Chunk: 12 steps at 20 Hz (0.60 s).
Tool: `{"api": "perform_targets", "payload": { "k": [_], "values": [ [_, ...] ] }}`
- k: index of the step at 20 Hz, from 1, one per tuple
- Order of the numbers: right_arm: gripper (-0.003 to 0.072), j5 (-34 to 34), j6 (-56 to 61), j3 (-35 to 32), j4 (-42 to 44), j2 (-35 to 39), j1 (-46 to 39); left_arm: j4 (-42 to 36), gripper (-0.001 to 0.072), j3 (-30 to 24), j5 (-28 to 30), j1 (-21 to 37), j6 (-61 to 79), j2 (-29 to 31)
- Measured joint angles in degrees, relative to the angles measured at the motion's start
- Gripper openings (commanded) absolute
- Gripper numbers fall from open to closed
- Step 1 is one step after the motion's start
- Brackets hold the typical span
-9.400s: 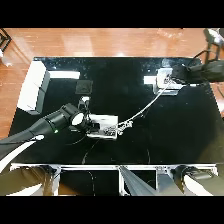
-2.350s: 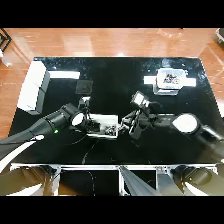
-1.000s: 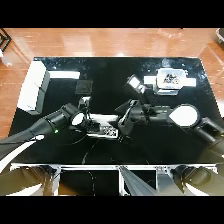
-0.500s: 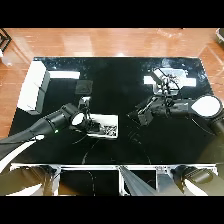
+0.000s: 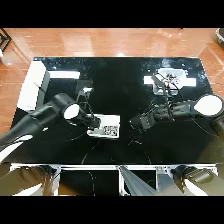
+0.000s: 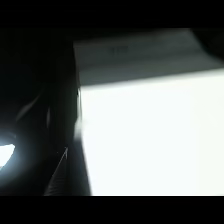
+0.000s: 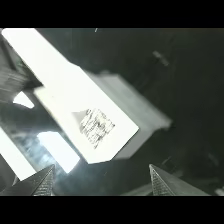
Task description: Fold the box and place the chain.
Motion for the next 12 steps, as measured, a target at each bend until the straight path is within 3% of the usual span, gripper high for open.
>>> {"api": "perform_targets", "payload": {
  "k": [6, 9, 12],
  "values": [
    [0.0717, 4.3, 4.8, 0.0, 0.4, 0.0, -0.1, 3.6, 0.0508, -1.5, -16.5, 3.8, 6.9, 20.5],
    [0.0717, 4.5, 6.5, 0.0, 2.4, 0.0, 0.1, 3.7, 0.0509, -5.1, -16.3, 13.3, 10.7, 29.1],
    [0.0716, 1.5, 12.6, 0.0, 3.2, 0.0, 1.3, -3.7, 0.0509, -9.7, -12.0, 24.7, 18.3, 31.3]
  ]
}}
